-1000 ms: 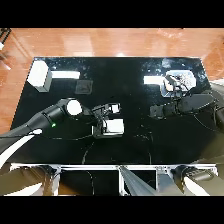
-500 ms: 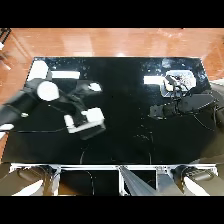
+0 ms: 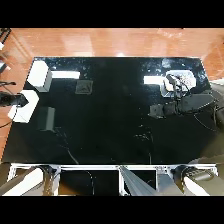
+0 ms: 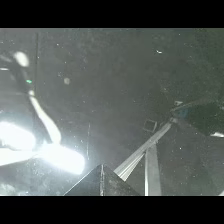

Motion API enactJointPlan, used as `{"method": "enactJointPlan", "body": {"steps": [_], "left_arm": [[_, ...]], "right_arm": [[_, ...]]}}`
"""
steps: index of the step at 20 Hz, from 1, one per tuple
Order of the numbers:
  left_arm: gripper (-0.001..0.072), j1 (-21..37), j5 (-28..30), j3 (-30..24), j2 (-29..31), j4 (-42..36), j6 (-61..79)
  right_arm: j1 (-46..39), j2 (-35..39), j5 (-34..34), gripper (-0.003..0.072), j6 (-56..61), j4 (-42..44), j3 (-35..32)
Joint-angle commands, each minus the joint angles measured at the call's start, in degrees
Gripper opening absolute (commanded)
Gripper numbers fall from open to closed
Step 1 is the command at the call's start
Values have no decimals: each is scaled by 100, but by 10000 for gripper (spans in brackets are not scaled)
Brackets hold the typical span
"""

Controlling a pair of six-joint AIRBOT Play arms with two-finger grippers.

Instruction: Fold the box and place the chain.

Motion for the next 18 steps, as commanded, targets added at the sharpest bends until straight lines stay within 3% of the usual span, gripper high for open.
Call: {"method": "enactJointPlan", "body": {"steps": [1,5,11,12,13,15,18], "left_arm": [[20,658,560,81,-916,-173,348],[20,400,621,420,-1606,-492,984],[27,74,1086,1067,-1812,-518,916],[276,24,1082,1067,-1825,-498,916],[624,-22,1091,1067,-1834,-459,870],[634,-59,1047,1152,-1803,-407,614],[632,-131,531,1615,-1690,-444,-212]], "right_arm": [[-4,2,37,25,0,0,-2],[-4,2,48,25,66,13,-2],[-4,2,55,25,116,15,-2],[-4,2,63,25,116,15,-2],[-4,2,68,25,116,13,-2],[-4,2,87,25,114,13,-2],[-4,4,155,25,109,-9,0]]}}
